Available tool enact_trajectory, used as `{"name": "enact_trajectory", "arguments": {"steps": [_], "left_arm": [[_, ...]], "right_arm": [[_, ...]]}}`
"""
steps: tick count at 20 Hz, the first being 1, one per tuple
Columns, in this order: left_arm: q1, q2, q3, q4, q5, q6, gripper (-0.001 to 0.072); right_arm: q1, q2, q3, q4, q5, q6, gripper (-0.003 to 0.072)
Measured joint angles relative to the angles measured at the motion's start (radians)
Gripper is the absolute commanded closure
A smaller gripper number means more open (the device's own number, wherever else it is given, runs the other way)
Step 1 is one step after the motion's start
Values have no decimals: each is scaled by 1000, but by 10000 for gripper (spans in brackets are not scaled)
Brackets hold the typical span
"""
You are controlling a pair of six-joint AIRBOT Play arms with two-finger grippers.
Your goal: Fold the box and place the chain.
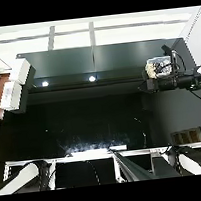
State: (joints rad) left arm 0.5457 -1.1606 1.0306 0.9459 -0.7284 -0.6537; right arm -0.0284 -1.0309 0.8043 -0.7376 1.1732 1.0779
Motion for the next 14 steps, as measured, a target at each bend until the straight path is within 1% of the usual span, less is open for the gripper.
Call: {"name": "enact_trajectory", "arguments": {"steps": [2,5,7,10,12,14], "left_arm": [[-77,79,-5,-7,-52,-18,683],[-219,192,-48,18,-129,-119,684],[-319,282,-125,31,-151,-218,684],[-453,425,-293,91,-162,-367,683],[-508,500,-385,142,-164,-451,682],[-536,551,-437,175,-169,-501,680]], "right_arm": [[0,16,0,-115,10,76,652],[0,114,-6,-294,10,162,653],[0,227,-44,-396,-33,197,653],[-1,403,-172,-507,-122,262,653],[-1,483,-259,-546,-171,299,654],[-1,523,-309,-569,-198,320,654]]}}
